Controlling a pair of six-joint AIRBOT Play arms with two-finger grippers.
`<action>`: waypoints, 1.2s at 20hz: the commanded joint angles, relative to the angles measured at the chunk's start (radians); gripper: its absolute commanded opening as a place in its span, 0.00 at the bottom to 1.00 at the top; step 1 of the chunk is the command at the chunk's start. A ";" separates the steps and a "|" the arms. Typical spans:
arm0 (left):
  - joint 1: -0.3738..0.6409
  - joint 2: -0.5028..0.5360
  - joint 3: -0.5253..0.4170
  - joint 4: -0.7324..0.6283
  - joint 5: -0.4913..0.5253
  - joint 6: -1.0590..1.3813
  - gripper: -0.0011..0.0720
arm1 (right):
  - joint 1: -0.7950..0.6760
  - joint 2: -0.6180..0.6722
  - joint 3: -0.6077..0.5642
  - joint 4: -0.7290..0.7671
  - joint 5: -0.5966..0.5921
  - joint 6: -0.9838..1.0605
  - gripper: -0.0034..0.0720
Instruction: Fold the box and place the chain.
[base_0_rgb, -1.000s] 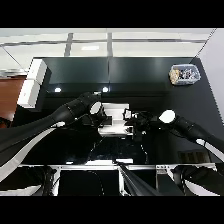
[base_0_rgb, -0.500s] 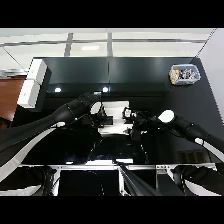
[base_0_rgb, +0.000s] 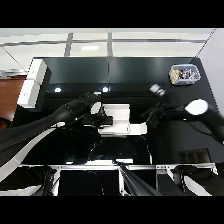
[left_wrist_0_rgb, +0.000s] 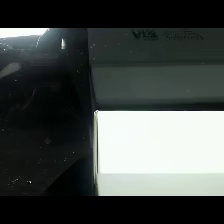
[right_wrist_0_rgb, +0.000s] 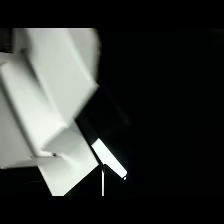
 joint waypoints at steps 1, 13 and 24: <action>0.000 0.000 0.000 0.004 -0.006 -0.001 0.05 | -0.290 0.050 -0.014 -0.173 0.034 0.515 0.07; 0.001 0.000 0.000 0.003 0.002 -0.001 0.05 | -0.096 -0.251 -0.186 0.237 0.101 0.428 0.06; 0.001 0.000 0.000 0.003 0.002 -0.001 0.05 | -0.023 -0.251 -0.024 0.251 0.180 0.405 0.85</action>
